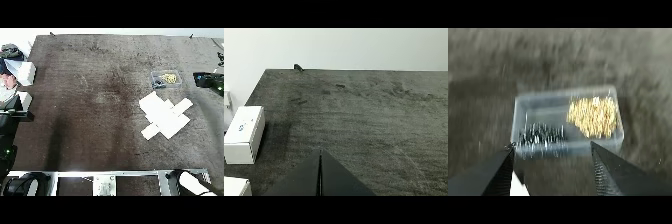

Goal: Fold the box and place the chain.

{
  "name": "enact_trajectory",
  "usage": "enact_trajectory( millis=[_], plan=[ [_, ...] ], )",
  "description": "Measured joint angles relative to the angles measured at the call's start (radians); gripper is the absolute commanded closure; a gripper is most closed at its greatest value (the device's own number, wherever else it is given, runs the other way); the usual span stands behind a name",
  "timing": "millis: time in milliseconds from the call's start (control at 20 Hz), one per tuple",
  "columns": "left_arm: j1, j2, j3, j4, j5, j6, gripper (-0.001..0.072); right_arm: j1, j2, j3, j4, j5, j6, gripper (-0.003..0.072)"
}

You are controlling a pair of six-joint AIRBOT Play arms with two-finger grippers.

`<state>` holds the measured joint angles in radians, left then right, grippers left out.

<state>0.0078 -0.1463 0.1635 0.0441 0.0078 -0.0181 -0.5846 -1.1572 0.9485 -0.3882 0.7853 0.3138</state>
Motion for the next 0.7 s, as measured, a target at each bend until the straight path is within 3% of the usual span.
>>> enact_trajectory(
  millis=[350,550,650,700],
  plan=[
    [0.000,0.000,0.000,0.000,0.000,0.000,0.0696,-0.084,-0.462,0.543,-0.391,0.524,0.290,0.0141],
    [0.000,0.000,0.000,0.000,0.000,0.000,0.0696,-0.065,-0.636,0.715,-0.546,0.645,0.358,0.0143],
    [0.000,0.000,0.000,0.000,0.000,0.000,0.0697,-0.046,-0.692,0.753,-0.618,0.681,0.361,0.0224],
    [0.000,0.000,0.000,0.000,0.000,0.000,0.0697,-0.038,-0.711,0.764,-0.641,0.700,0.360,0.0223]
  ],
)
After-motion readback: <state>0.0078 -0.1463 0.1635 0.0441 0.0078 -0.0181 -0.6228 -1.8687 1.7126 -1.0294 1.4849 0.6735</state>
